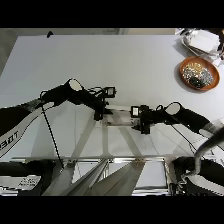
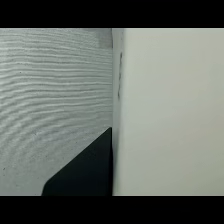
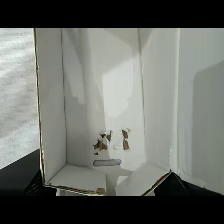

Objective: Fold the box and place the chain.

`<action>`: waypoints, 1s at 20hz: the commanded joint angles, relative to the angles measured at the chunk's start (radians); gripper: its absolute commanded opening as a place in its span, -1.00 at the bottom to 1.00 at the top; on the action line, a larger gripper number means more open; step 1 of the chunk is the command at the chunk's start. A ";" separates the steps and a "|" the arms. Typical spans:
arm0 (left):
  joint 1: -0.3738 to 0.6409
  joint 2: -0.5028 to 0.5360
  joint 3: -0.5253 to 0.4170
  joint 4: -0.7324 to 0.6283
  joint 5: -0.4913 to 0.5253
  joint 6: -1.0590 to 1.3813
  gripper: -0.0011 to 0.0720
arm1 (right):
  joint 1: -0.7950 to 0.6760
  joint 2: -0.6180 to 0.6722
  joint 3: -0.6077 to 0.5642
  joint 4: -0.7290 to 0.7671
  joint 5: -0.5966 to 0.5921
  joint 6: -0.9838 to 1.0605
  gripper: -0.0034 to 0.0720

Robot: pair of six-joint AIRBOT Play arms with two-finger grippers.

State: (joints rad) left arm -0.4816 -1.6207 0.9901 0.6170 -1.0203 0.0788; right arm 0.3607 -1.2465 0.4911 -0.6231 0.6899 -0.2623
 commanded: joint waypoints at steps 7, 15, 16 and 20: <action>0.000 0.000 0.001 -0.007 -0.002 0.000 -0.94 | 0.000 0.000 0.001 -0.001 0.002 0.000 -0.12; 0.003 0.011 0.001 -0.006 0.000 0.000 0.24 | 0.000 0.000 0.001 -0.001 0.002 -0.001 -0.12; 0.003 0.016 0.001 -0.002 -0.001 0.000 0.24 | 0.000 0.000 0.001 -0.001 0.002 0.000 -0.12; 0.005 0.043 0.001 0.066 -0.001 0.000 0.36 | 0.000 0.000 0.001 -0.001 0.002 0.000 -0.12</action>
State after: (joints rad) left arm -0.4793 -1.5936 0.9905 0.6361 -1.0199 0.0784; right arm 0.3607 -1.2465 0.4915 -0.6235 0.6907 -0.2638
